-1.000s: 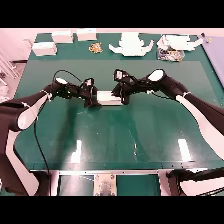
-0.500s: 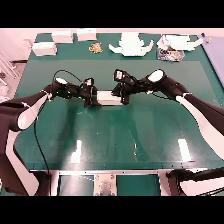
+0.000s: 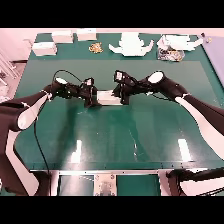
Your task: Fold the box and place the chain.
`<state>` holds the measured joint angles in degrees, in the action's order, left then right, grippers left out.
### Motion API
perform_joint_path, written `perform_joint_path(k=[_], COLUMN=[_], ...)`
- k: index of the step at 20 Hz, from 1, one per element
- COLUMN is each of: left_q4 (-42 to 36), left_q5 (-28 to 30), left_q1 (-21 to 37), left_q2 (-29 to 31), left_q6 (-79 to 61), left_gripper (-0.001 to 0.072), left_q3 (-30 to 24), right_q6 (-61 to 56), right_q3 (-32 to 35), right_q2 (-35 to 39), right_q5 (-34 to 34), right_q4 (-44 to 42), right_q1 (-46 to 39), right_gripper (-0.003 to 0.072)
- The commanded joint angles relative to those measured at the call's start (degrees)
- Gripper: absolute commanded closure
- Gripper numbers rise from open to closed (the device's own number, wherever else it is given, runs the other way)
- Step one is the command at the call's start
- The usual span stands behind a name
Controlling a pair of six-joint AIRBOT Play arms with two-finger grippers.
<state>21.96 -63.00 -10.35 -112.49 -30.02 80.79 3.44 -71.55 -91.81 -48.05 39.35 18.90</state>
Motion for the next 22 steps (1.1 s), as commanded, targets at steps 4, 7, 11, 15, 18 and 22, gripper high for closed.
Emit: perform_joint_path(k=[4, 7, 11, 15, 18, 22], left_q4=[0.1, 0.1, 0.1, 0.1, 0.0, 0.1], left_q5=[0.0, 0.0, 0.0, 0.0, 0.0, 0.0], left_q1=[0.0, 0.0, 0.0, 0.0, 0.0, 0.0], left_q2=[0.0, 0.0, 0.0, 0.0, 0.0, 0.0], left_q6=[0.0, 0.0, 0.0, 0.0, 0.0, 0.0], left_gripper=[0.0087, 0.0087, 0.0087, 0.0087, 0.0087, 0.0087], left_q3=[0.0, 0.0, 0.0, 0.0, 0.0, 0.0], right_q6=[0.0, 0.0, 2.3, 6.7, 10.2, 10.1], right_q3=[1.7, 3.1, 4.7, 4.6, 4.6, 5.3], right_q2=[0.0, 0.0, 0.0, 0.5, 1.0, -0.4], right_q5=[-3.9, -3.9, -4.1, -4.3, -4.5, -4.3], right_q4=[-3.0, -3.0, -4.5, -13.4, -21.8, -21.6], right_q1=[0.3, 0.2, -0.1, -1.6, -2.6, -2.7], right_gripper=[0.0564, 0.0535, 0.0449, 0.0472, 0.0592, 0.0685])
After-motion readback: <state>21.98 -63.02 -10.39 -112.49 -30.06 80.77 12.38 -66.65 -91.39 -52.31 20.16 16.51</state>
